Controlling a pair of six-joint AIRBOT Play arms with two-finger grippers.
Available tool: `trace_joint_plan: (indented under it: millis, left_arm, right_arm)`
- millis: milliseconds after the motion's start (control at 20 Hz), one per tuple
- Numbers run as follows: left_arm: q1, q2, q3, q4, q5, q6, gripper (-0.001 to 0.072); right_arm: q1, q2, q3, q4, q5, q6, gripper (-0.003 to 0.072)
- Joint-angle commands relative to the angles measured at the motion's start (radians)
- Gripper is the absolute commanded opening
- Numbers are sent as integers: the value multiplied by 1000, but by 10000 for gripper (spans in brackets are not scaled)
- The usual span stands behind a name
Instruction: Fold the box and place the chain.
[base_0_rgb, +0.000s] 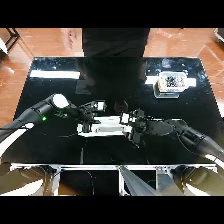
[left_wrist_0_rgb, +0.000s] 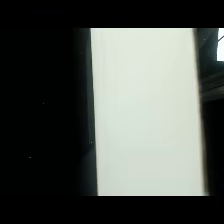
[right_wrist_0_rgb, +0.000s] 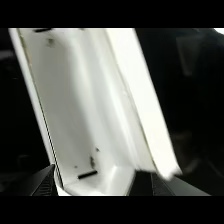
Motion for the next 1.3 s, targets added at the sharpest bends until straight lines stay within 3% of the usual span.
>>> trace_joint_plan:
  millis: [0,500,1050,1100,1150,1250]
  left_arm:
    - [0,0,0,0,2,0,22]
    - [0,0,0,1,4,-1,22]
    - [0,0,0,0,0,-4,22]
    - [0,0,0,0,0,-4,22]
    - [0,0,0,0,0,-4,22]
    - [0,0,0,0,0,-4,22]
  right_arm:
    - [-5,-82,48,82,-66,-106,707]
    - [-1,-224,76,75,-82,-106,699]
    - [6,-245,76,47,-56,-106,697]
    - [6,-249,76,40,-56,-106,602]
    - [6,-256,76,40,-56,-106,564]
    - [6,-260,76,37,-56,-106,563]
